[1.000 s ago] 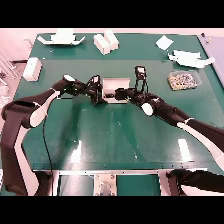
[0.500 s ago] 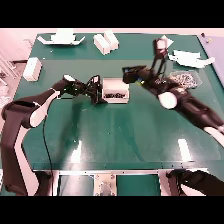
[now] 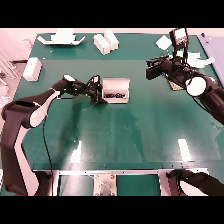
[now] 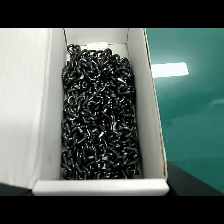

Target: Fold the box and place the chain.

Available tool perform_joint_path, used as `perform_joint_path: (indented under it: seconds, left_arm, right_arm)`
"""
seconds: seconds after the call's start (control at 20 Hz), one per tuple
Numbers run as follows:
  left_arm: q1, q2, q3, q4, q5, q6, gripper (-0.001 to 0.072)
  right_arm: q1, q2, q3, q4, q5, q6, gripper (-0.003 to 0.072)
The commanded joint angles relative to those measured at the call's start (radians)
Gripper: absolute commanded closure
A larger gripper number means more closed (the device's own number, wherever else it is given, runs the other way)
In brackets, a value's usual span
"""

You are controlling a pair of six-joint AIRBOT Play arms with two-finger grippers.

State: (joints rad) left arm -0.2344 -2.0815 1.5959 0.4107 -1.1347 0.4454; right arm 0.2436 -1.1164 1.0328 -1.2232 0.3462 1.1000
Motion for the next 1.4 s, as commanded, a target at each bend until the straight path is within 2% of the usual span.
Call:
perform_joint_path:
  seconds: [0.0, 0.2, 0.6, 0.7, 0.9, 0.95, 1.35]
  left_arm:
    - [0.0, 0.0, 0.001, 0.0, 0.0, 0.0, 0.0319]
    - [0.0, 0.0, 0.001, 0.0, 0.0, 0.0, 0.0319]
    - [0.0, 0.0, 0.001, 0.0, 0.0, 0.0, 0.0319]
    - [0.0, 0.0, 0.001, 0.0, 0.0, 0.0, 0.0319]
    - [0.0, 0.0, 0.001, 0.0, 0.0, 0.0, 0.0319]
    - [0.0, 0.0, 0.001, 0.0, 0.0, 0.0, 0.0319]
    - [0.0, 0.0, 0.001, 0.0, 0.0, 0.0, 0.0319]
  right_arm:
    - [-0.066, -0.091, 0.061, 0.326, 0.125, -0.407, 0.0487]
    - [-0.143, -0.257, 0.201, 0.608, 0.351, -0.706, 0.0486]
    - [-0.204, -0.581, 0.518, 0.714, 0.709, -0.771, 0.0483]
    - [-0.202, -0.648, 0.596, 0.753, 0.752, -0.772, 0.0483]
    - [-0.197, -0.738, 0.705, 0.771, 0.85, -0.764, 0.0438]
    - [-0.196, -0.747, 0.71, 0.771, 0.852, -0.765, 0.0413]
    - [-0.149, -0.788, 0.708, 0.757, 0.905, -0.761, 0.0412]
